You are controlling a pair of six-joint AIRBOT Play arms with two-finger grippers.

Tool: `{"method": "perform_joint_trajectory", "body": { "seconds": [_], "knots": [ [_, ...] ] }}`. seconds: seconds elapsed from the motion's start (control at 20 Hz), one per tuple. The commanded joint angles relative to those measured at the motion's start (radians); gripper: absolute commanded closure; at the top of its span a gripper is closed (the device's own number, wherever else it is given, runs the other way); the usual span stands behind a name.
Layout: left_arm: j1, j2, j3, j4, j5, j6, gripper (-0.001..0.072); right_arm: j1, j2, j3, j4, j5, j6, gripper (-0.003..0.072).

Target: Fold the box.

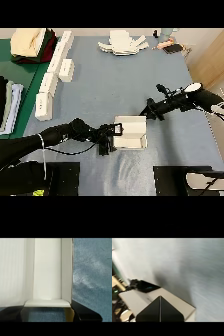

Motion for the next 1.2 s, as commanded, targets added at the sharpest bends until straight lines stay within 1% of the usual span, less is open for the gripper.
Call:
{"method": "perform_joint_trajectory", "body": {
  "seconds": [0.0, 0.05, 0.3, 0.4, 0.55, 0.65, 0.9, 1.15],
  "knots": [
    [0.000, 0.001, 0.001, 0.000, 0.000, 0.000, 0.0192, 0.021, -0.060, 0.034, 0.145, 0.110, -0.130, 0.0682],
    [0.000, 0.001, 0.001, 0.000, 0.000, 0.000, 0.0192, 0.042, -0.047, 0.032, 0.120, 0.111, -0.130, 0.0682],
    [0.000, 0.001, 0.001, 0.000, 0.000, 0.000, 0.0192, 0.171, 0.033, 0.032, -0.107, 0.108, -0.139, 0.0682],
    [0.000, 0.001, 0.001, 0.000, 0.000, 0.000, 0.0192, 0.224, 0.076, 0.023, -0.150, 0.100, -0.151, 0.0682],
    [0.000, 0.001, 0.001, 0.000, 0.000, 0.000, 0.0192, 0.307, 0.166, -0.022, -0.159, 0.050, -0.190, 0.0683],
    [0.000, 0.001, 0.001, 0.000, 0.000, 0.000, 0.0192, 0.363, 0.229, -0.055, -0.221, -0.018, -0.207, 0.0683],
    [0.000, 0.001, 0.001, 0.000, 0.000, 0.000, 0.0192, 0.502, 0.364, -0.125, -0.446, -0.274, -0.208, 0.0683],
    [0.000, 0.001, 0.001, 0.000, 0.000, 0.000, 0.0193, 0.655, 0.486, -0.226, -0.578, -0.464, -0.208, 0.0683]
  ]
}}
